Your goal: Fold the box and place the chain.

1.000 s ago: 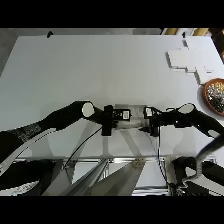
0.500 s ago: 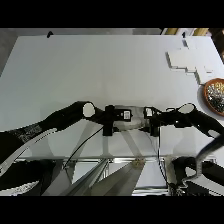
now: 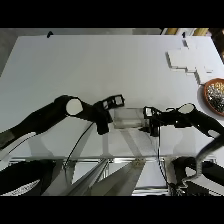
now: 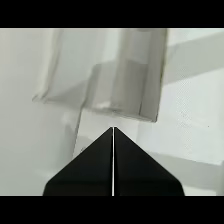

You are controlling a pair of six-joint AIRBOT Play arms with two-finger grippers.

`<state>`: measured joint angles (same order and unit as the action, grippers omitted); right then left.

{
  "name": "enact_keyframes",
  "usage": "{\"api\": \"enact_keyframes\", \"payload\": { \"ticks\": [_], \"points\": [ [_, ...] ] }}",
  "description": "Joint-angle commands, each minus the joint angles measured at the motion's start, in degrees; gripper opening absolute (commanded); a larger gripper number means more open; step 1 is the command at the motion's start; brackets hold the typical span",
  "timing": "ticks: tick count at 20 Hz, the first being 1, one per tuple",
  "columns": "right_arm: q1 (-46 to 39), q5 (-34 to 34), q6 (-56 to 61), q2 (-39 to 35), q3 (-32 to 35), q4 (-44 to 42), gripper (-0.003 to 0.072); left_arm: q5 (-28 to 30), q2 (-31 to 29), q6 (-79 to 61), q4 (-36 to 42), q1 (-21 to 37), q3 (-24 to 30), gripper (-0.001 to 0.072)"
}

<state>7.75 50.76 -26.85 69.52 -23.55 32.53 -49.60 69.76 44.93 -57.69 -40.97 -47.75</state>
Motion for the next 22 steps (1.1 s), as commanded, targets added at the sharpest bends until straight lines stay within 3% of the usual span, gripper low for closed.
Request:
{"api": "enact_keyframes", "payload": {
  "ticks": [1, 4, 7, 13, 17, 22],
  "points": [
    [0.00, 0.04, -0.04, 0.02, 0.00, 0.00, 0.0401, -2.93, -4.46, 36.26, -9.46, 5.22, 0.24, 0.0001],
    [0.00, 0.04, -0.04, 0.02, 0.00, 0.02, 0.0401, 0.63, -3.39, 47.65, -9.49, 9.99, 5.79, 0.0002],
    [0.00, 0.04, -0.02, 0.02, 0.00, 0.00, 0.0401, 5.35, -0.07, 48.04, -1.62, 10.14, 11.19, 0.0002],
    [0.00, 0.04, -0.04, 0.02, 0.00, 0.00, 0.0401, 4.37, 6.64, 42.62, 10.36, 8.28, 11.54, 0.0003],
    [0.00, 0.02, -0.04, 0.02, 0.00, 0.02, 0.0401, 4.42, 6.29, 37.86, 18.01, 7.65, 11.47, 0.0003],
    [0.00, 0.02, -0.04, 0.02, 0.00, 0.00, 0.0401, 4.92, 2.75, 37.55, 18.67, 6.14, 10.93, 0.0004]
  ]
}}
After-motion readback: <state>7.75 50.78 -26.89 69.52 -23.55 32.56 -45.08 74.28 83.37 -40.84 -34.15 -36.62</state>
